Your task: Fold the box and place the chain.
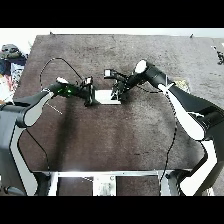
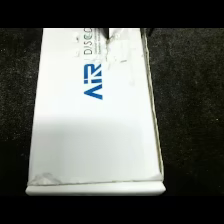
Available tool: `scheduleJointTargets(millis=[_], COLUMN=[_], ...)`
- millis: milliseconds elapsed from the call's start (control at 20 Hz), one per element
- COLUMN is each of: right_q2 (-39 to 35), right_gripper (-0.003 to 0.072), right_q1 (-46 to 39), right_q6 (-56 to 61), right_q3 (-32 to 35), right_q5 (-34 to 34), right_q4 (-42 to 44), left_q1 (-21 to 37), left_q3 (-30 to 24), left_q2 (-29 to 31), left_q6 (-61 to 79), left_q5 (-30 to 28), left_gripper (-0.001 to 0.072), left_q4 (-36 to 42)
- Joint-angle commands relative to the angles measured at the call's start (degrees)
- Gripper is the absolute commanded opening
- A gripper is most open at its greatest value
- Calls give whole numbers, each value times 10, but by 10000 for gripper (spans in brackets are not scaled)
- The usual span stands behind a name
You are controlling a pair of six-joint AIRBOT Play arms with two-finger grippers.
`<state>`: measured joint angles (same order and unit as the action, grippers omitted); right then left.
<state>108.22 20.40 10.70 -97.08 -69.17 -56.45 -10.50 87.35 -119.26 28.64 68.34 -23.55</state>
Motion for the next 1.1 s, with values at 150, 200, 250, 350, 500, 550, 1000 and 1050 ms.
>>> scheduleJointTargets(millis=[150,200,250,350,500,550,1000,1050], right_q2=[-10,-9,-9,-3,14,16,-29,-38], right_gripper=[220,219,163,11,11,10,10,10], right_q1=[-43,-47,-47,-47,-47,-47,-49,-49], right_q6=[-8,-8,-8,-3,-4,-4,-30,-36], right_q3=[1,2,6,21,60,74,97,97], right_q5=[-28,-32,-30,-30,-16,2,35,37], right_q4=[178,192,195,194,193,191,204,213], left_q1=[0,0,0,0,0,0,0,0], left_q3=[0,0,0,0,0,0,0,0], left_q2=[0,0,0,0,0,0,0,0], left_q6=[-1,-1,-1,-1,-1,-1,-1,-1], left_q5=[0,0,0,0,0,0,0,0], left_gripper=[295,295,295,295,295,295,296,295], left_q4=[0,0,0,0,0,0,0,0])
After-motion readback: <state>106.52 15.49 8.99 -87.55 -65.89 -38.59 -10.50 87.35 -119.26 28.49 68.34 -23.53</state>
